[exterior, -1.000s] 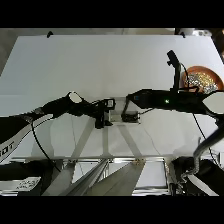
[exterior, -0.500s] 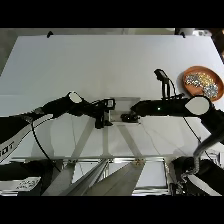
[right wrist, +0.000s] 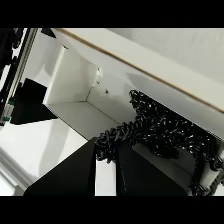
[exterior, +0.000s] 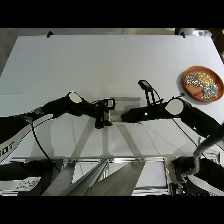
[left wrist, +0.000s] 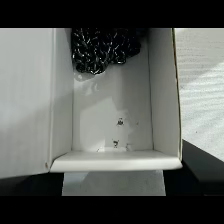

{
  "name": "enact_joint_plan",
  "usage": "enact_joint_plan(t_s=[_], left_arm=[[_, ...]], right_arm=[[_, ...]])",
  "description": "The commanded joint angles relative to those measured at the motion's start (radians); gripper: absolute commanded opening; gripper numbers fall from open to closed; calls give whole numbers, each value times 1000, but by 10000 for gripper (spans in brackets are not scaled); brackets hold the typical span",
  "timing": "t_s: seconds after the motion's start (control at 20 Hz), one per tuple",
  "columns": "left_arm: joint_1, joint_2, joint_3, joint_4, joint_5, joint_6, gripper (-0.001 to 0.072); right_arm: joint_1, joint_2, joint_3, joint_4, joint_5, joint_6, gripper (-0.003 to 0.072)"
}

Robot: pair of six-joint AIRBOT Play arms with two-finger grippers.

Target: Fold the box and place the chain.

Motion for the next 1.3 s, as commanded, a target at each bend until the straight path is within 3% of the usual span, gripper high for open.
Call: enact_joint_plan(t_s=[0.0, 0.05, 0.1, 0.4, 0.6, 0.7, 0.8, 0.95, 1.05, 1.25], left_arm=[[1, 0, 1, 0, 1, 0, 450], [1, 0, 1, 0, 0, 0, 450], [1, 0, 1, 0, 0, 0, 450], [1, 0, 1, 0, 0, 0, 450], [1, 0, 1, 0, 0, 0, 450], [1, 0, 1, 0, 0, 0, 450], [1, 0, 1, 0, 1, 0, 450], [1, 0, 1, 0, 0, 0, 450], [1, 0, 1, 0, 0, 0, 450], [1, 0, 1, 0, 1, 0, 450]], right_arm=[[25, -21, -1, -3, -48, -1, 153], [25, -21, -1, -2, -52, -1, 233], [25, -21, 0, -2, -53, -1, 245], [-47, 39, 0, 0, -11, -59, 241], [-237, 196, 0, -6, 170, -217, 238], [-351, 263, 0, -16, 308, -401, 172], [-445, 280, 0, -96, 428, -571, 159], [-477, 246, -1, -245, 358, -600, 164], [-471, 199, -1, -268, 350, -676, 244], [-396, 119, -1, -272, 359, -848, 244]])
